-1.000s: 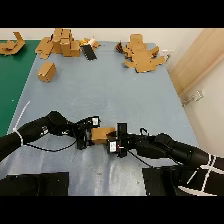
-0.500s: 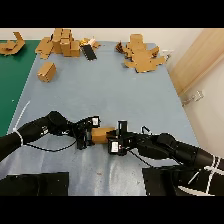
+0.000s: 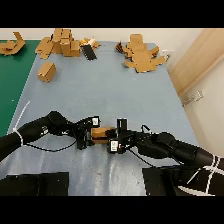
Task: Fold the box.
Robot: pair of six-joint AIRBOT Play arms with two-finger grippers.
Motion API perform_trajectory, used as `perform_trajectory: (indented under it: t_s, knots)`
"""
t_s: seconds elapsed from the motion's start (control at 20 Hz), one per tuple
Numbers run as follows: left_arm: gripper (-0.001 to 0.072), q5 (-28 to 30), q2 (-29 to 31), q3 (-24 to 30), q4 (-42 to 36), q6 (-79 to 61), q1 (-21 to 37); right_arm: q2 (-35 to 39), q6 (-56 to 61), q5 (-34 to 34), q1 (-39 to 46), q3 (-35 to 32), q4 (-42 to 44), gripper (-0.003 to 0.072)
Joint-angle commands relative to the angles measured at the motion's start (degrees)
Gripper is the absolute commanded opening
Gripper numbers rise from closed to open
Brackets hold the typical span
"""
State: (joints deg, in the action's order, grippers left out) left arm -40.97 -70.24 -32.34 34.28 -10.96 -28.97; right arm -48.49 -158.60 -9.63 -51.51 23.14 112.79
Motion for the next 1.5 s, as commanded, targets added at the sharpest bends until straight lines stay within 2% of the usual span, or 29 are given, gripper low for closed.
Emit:
perform_trajectory:
  t_s: [0.0,0.8,1.0,1.15,1.25,1.3,1.4,1.45]
  knots:
    - [0.0380,0.00,0.04,0.02,0.00,0.00,0.02,-1.40,0.20,-0.07,-0.02,0.09,-0.13,0.0092]
    - [0.0380,0.00,0.04,0.02,0.00,0.00,0.02,-2.40,0.24,-2.89,-1.33,0.11,0.15,0.0094]
    - [0.0380,0.00,0.04,0.02,0.00,0.00,0.02,0.42,2.25,-2.80,-1.81,0.13,0.15,0.0108]
    - [0.0380,0.00,0.04,0.02,0.00,0.00,0.02,5.68,17.25,-2.91,0.92,0.11,0.24,0.0107]
    - [0.0380,0.00,0.04,0.02,0.00,0.00,0.02,9.16,35.12,-3.30,3.96,0.11,1.16,0.0089]
    - [0.0380,0.00,0.04,0.02,0.00,0.00,0.02,10.14,46.99,-4.68,6.01,0.11,2.71,0.0002]
    - [0.0380,0.00,0.04,0.02,0.00,0.00,0.02,9.77,68.41,-8.94,9.62,0.07,7.82,0.0003]
    - [0.0380,0.00,0.04,0.02,0.00,0.00,0.02,9.07,74.86,-9.73,10.36,-0.04,11.13,0.0003]
